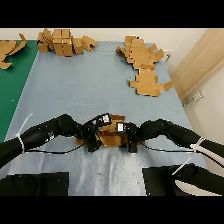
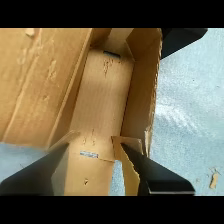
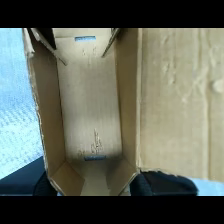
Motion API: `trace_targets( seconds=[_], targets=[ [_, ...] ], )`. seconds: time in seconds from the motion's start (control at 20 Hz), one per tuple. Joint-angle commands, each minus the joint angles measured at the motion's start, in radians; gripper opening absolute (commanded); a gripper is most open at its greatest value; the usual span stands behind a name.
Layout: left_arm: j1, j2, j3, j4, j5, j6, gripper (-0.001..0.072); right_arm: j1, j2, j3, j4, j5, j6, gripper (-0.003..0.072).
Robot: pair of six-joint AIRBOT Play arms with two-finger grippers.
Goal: Fold the box.
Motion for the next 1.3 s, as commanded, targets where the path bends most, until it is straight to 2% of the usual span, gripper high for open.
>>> trace_targets(
  seconds=[0.0,0.05,0.1,0.2,0.35,0.65,0.8,0.9,1.05,1.25],
  targets=[
    [0.0,0.0,0.0,0.005,-0.039,-0.006,0.0398,0.001,0.0,-0.001,0.0,0.0,0.0,0.05],
    [0.0,0.0,0.0,0.021,-0.065,-0.006,0.019,0.001,0.0,-0.001,0.0,0.0,0.0,0.05],
    [0.0,0.0,0.0,0.047,-0.096,-0.008,0.0012,0.001,0.0,-0.001,0.0,0.0,0.0,0.05],
    [0.0,0.0,0.0,0.096,-0.094,-0.108,0.0013,0.001,-0.001,-0.001,0.0,0.0,0.0,0.05],
    [0.002,0.026,0.002,0.239,-0.093,-0.338,0.0013,0.001,0.0,-0.001,0.0,0.0,0.0,0.05],
    [0.002,0.197,0.001,0.475,-0.1,-0.715,0.0013,0.001,-0.001,-0.001,0.0,0.0,0.0,0.05],
    [0.039,0.269,-0.004,0.676,-0.113,-1.083,0.0013,0.001,-0.001,-0.001,0.0,0.0,0.0,0.05],
    [0.105,0.294,-0.025,0.768,-0.175,-1.312,0.0013,0.001,-0.001,-0.001,0.0,0.0,0.0,0.05],
    [0.223,0.298,-0.072,0.772,-0.262,-1.421,0.0013,0.001,-0.001,-0.001,0.0,0.0,0.0,0.05],
    [0.323,0.297,-0.154,0.679,-0.242,-1.439,0.0012,0.001,-0.001,-0.001,0.0,0.0,0.0,0.05]
  ],
)
